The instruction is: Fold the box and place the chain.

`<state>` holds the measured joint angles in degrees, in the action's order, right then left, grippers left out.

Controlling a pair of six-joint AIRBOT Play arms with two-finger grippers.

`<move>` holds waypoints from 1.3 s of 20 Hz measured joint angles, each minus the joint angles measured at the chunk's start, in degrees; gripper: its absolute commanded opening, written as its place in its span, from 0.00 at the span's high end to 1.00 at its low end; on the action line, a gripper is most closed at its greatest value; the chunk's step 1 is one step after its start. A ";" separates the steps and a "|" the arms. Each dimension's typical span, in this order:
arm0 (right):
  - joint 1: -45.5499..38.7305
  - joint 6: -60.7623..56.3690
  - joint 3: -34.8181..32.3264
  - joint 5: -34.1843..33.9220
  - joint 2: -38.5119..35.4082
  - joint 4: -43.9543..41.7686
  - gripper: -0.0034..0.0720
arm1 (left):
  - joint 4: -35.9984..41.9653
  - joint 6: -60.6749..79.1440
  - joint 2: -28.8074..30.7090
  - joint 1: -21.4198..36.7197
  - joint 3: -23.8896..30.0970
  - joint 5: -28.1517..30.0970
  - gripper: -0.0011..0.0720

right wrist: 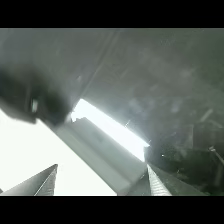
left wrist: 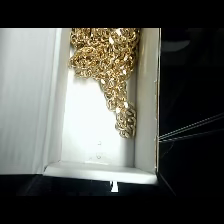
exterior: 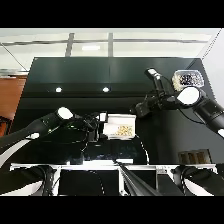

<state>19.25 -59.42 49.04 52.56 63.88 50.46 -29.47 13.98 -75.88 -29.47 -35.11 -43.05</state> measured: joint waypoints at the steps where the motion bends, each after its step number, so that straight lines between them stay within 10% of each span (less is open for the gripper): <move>1: 0.68 3.19 -0.11 1.42 0.17 0.20 0.13 | 0.00 -0.02 0.00 0.00 0.00 0.00 0.35; 22: 5.84 26.51 -2.47 10.78 -0.63 -2.62 0.37 | -0.09 0.02 0.00 0.00 0.00 0.00 0.35; 24: 5.79 25.59 -1.68 11.72 -0.92 -3.19 0.00 | -0.02 -0.31 0.00 -0.02 0.00 0.07 0.35; 26: 5.70 23.61 -0.20 12.50 -1.66 -3.39 0.00 | -0.02 -0.33 0.00 -0.02 0.00 0.11 0.35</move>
<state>24.95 -35.81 48.84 65.06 62.22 47.07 -29.50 13.65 -75.88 -29.50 -35.11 -42.94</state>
